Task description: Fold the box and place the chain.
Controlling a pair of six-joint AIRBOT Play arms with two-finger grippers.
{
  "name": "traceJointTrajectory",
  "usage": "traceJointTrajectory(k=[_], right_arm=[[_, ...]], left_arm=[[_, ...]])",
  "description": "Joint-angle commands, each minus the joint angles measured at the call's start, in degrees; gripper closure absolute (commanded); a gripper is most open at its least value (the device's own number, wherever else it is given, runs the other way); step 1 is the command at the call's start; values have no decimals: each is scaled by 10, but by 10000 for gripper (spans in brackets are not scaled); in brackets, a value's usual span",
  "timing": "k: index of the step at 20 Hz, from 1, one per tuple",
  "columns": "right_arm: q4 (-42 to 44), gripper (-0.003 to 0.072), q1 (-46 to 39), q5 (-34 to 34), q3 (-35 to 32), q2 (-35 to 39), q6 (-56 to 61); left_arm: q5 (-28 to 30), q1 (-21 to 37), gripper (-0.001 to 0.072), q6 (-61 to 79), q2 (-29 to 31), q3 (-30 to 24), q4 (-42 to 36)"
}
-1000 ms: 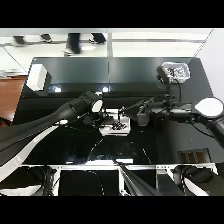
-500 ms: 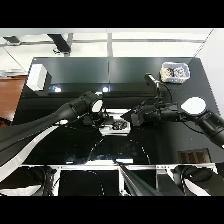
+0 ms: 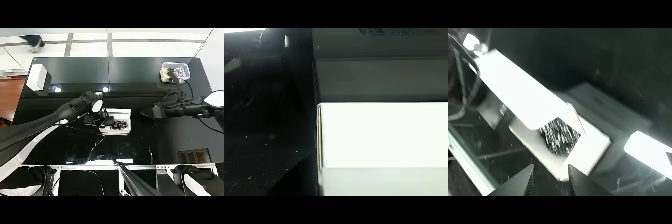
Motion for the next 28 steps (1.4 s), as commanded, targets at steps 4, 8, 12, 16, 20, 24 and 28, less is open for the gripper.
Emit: traceJointTrajectory(k=[4,8,12,16,20,24,28], right_arm=[[-21,418,-58,70,0,3,-9],[-21,418,-58,68,0,3,-15],[-21,418,-58,67,0,3,-15],[-21,418,-58,67,0,3,-15],[-21,418,-58,65,0,3,-15],[-21,418,-58,55,0,3,-15],[-21,418,-57,46,0,3,-4]], left_arm=[[-31,-32,340,-34,2,38,17],[-31,-69,262,-37,49,62,72],[-103,-65,264,-35,154,38,188],[-100,12,265,-8,285,-80,202],[52,207,265,199,346,-259,-85],[103,318,232,784,310,-347,-425],[150,267,-6,1189,289,-351,-437]])
